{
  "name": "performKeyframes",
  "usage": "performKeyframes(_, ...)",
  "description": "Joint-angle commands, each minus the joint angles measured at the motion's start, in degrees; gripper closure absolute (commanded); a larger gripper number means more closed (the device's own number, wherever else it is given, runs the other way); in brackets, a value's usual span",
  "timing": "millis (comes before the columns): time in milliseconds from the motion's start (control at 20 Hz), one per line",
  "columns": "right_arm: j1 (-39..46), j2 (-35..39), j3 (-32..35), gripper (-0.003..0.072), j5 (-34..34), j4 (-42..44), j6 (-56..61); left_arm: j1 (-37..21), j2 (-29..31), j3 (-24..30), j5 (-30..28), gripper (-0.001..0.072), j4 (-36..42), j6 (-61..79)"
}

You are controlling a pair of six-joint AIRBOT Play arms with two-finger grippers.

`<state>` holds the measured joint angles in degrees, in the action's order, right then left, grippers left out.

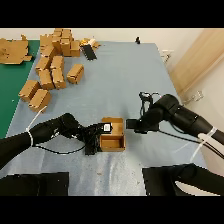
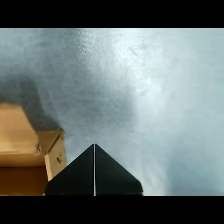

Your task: Fold the box.

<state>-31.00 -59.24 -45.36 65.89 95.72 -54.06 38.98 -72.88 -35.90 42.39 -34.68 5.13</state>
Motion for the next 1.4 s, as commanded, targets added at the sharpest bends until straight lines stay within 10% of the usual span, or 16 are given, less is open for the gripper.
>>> performKeyframes(0, 16.8, -3.4, 4.8, 0.0686, -12.5, 32.2, -36.6, 0.0, 0.0, 0.0, 0.0, 0.0301, 0.0, 0.0)
performKeyframes(250, 24.3, -19.3, 0.6, 0.0686, -4.2, 58.4, -68.9, 0.0, 0.0, 0.0, 0.0, 0.0301, 0.0, 0.0)
performKeyframes(700, 13.7, -17.3, -2.1, 0.0684, 5.6, 55.0, -81.6, 0.0, 0.0, 0.0, 0.0, 0.0301, 0.0, 0.0)
performKeyframes(1350, -12.9, 10.3, 14.4, 0.0683, -29.4, 23.1, -73.3, 0.0, 0.0, 0.0, 0.0, 0.0301, 0.0, 0.0)
